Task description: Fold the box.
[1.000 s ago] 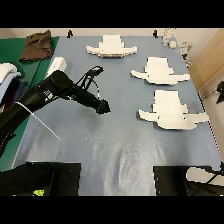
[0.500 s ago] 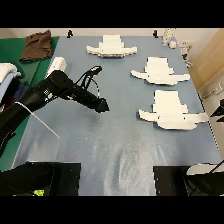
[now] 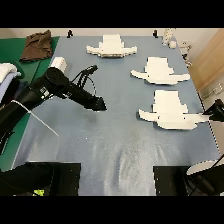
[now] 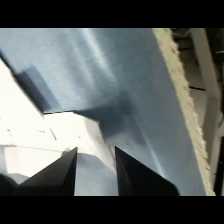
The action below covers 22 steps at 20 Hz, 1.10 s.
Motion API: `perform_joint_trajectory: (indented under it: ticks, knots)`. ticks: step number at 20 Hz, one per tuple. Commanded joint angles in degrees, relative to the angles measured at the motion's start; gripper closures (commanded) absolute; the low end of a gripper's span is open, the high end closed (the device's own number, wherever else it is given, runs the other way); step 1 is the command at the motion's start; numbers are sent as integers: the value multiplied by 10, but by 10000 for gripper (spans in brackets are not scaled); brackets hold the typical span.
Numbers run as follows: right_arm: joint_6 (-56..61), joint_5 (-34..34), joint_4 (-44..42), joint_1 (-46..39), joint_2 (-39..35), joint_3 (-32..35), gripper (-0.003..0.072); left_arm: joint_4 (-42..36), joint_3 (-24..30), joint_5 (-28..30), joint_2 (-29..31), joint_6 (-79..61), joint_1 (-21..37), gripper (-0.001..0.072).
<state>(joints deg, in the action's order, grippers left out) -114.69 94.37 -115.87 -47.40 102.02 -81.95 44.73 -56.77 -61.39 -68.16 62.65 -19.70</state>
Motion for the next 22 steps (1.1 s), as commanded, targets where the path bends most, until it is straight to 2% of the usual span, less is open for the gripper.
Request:
perform_joint_trajectory:
  ticks: [1, 2, 4, 6, 11, 15, 18, 22]
  knots:
    - [-35, 37, -74, 3, 23, -8, 408, -2, -1, -4, 0, 4, 1, 339]
    - [-35, 38, -74, 7, 23, -8, 410, -2, -1, -7, 0, 4, 1, 339]
    - [-35, 46, -74, 15, 23, -8, 601, -2, 0, -7, 0, 4, 0, 338]
    - [-35, 52, -82, 28, 22, -5, 688, -2, 0, -7, 0, 3, 0, 339]
    - [-29, 42, -157, 125, -14, 57, 690, -9, -1, 31, 0, -1, 0, 339]
    - [23, -77, -160, 242, -122, 189, 690, -15, -1, 24, 0, -3, 5, 338]
    - [55, -170, -160, 345, -243, 316, 690, -14, -1, -47, 0, -10, 39, 338]
    - [114, -325, -161, 492, -403, 476, 690, -15, 5, -164, 0, -41, 133, 338]
